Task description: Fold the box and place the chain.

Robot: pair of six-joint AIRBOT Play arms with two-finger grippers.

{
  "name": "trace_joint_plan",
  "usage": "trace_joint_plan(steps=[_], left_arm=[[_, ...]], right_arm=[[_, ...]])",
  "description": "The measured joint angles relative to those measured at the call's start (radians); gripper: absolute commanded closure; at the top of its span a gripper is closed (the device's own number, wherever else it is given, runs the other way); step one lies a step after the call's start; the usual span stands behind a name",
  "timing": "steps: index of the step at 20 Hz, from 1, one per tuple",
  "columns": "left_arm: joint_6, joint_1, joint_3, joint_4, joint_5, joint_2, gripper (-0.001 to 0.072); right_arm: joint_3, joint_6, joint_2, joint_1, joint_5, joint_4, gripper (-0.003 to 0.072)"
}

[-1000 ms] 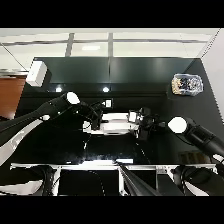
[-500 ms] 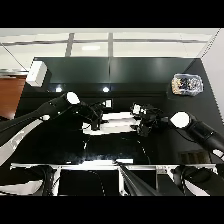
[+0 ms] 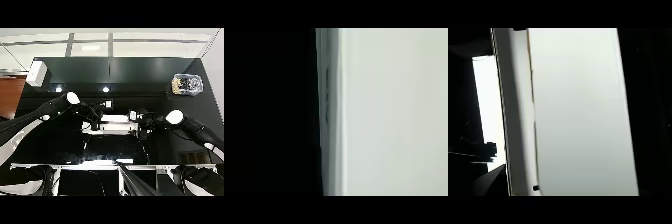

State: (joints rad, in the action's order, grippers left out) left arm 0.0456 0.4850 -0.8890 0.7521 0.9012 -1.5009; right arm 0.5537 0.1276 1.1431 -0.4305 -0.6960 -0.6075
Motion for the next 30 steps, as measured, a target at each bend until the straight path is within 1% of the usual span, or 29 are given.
trace_joint_plan(steps=[6, 20, 21, 24, 25, 26, 27, 28, 29, 30], left_arm=[[-0.003, 0.0, 0.0, 0.0, 0.0, 0.0, 0.0681], [-0.006, 0.0, 0.0, -0.001, -0.002, 0.0, 0.0681], [-0.005, 0.0, 0.0, -0.001, -0.002, 0.0, 0.0681], [-0.003, 0.0, 0.0, -0.001, -0.002, 0.0, 0.0681], [-0.003, 0.0, 0.0, -0.001, -0.002, 0.0, 0.0681], [-0.004, 0.0, 0.0, -0.001, -0.002, 0.0, 0.0681], [-0.003, 0.0, 0.0, -0.001, -0.002, 0.0, 0.0663], [-0.004, 0.0, 0.0, -0.001, -0.003, 0.0, 0.0529], [-0.007, 0.0, 0.002, 0.012, -0.009, 0.001, 0.0341], [-0.008, 0.0, 0.001, 0.006, -0.003, 0.006, 0.0249]], right_arm=[[0.0, 0.061, 0.066, 0.0, -0.005, 0.014, 0.0055], [0.0, 0.078, 0.118, 0.019, 0.0, 0.017, 0.0061], [0.0, 0.078, 0.121, 0.019, -0.001, 0.018, 0.0135], [0.0, 0.081, 0.127, 0.019, -0.002, 0.015, 0.0137], [0.0, 0.081, 0.129, 0.019, -0.002, 0.014, 0.0248], [0.0, 0.08, 0.129, 0.019, -0.002, 0.014, 0.0254], [0.0, 0.08, 0.13, 0.019, -0.001, 0.013, 0.0259], [0.0, 0.08, 0.13, 0.019, 0.0, 0.012, 0.026], [0.0, 0.08, 0.131, 0.019, 0.003, 0.014, 0.0334], [0.0, 0.08, 0.131, 0.019, 0.003, 0.014, 0.0478]])
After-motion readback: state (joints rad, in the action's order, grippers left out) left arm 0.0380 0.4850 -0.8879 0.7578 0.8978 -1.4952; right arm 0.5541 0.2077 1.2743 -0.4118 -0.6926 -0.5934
